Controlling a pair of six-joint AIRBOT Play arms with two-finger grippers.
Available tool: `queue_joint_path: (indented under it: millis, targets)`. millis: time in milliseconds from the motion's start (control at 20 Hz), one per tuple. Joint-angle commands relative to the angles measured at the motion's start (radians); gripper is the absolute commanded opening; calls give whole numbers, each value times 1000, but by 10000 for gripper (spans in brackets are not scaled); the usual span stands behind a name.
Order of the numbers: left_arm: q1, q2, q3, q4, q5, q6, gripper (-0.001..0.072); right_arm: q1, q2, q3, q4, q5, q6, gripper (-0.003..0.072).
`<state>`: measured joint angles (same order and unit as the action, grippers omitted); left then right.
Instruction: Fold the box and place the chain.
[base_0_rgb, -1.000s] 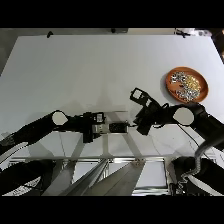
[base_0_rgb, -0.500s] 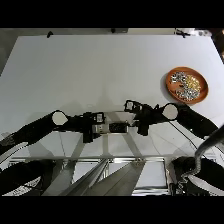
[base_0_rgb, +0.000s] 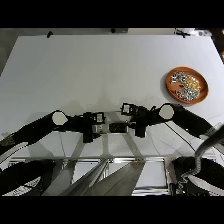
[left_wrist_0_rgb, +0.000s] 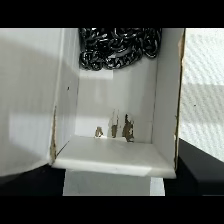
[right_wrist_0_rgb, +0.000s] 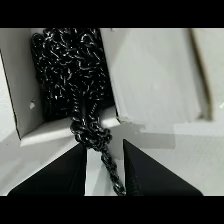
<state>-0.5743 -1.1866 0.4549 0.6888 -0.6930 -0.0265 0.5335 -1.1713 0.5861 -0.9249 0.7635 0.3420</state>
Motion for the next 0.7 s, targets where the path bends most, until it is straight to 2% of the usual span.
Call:
queue_joint_path:
  millis: [0, 50, 200, 400, 650]
  targets:
    - [-1, 0, 0, 0, 0, 0, 155, 3, -3, 0, 20, 3, -14, 217]
    - [-1, 0, 0, 0, 0, 0, 155, 3, -3, 0, 26, 3, -14, 212]
    - [-1, 0, 0, 0, 0, 0, 155, 3, -3, 0, 31, 10, -14, 24]
    - [-1, 0, 0, 0, 0, 0, 155, 3, 3, 0, -15, 2, 51, 15]
    - [-1, 0, 0, 0, 0, 0, 155, 1, 40, 0, -267, 10, 425, 15]
